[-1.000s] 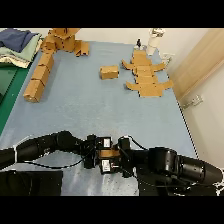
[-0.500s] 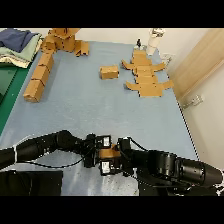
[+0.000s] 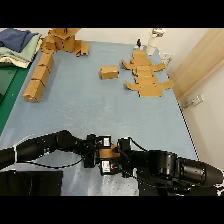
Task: Fold the box.
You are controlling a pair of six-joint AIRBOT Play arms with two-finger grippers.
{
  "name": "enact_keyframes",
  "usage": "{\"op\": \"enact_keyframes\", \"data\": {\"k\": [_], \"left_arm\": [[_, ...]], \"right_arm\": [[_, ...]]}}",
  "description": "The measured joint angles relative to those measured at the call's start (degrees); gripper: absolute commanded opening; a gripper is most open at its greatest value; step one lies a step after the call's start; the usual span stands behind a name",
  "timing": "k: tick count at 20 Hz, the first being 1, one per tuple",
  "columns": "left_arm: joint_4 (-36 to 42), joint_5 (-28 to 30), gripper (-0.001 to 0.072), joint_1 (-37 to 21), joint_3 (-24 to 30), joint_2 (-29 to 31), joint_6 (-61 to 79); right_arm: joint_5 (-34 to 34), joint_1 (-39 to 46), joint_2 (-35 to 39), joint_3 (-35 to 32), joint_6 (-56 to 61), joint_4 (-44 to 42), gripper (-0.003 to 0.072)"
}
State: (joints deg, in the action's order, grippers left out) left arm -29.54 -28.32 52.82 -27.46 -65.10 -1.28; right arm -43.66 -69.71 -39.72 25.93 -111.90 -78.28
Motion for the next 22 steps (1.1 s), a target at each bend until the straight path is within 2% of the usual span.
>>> {"op": "enact_keyframes", "data": {"k": [12, 13, 14, 22], "left_arm": [[0.02, -0.07, 0.0451, 0.07, 0.0, 0.0, 0.04], [-0.04, -0.07, 0.0451, 0.07, 0.0, 0.0, 0.04], [0.02, -0.07, 0.0451, 0.07, 0.0, 0.0, 0.02], [-0.02, -0.04, 0.0451, 0.07, 0.0, 0.0, 0.0]], "right_arm": [[0.13, 0.02, 2.89, 0.5, 0.87, 0.7, 0.0259], [0.13, 0.02, 2.84, 0.55, 0.9, 0.59, 0.0248], [0.15, 0.0, 2.73, 0.57, 0.92, 0.5, 0.0172], [0.07, 0.0, 0.26, 0.57, 1.38, -3.96, 0.0164]]}}
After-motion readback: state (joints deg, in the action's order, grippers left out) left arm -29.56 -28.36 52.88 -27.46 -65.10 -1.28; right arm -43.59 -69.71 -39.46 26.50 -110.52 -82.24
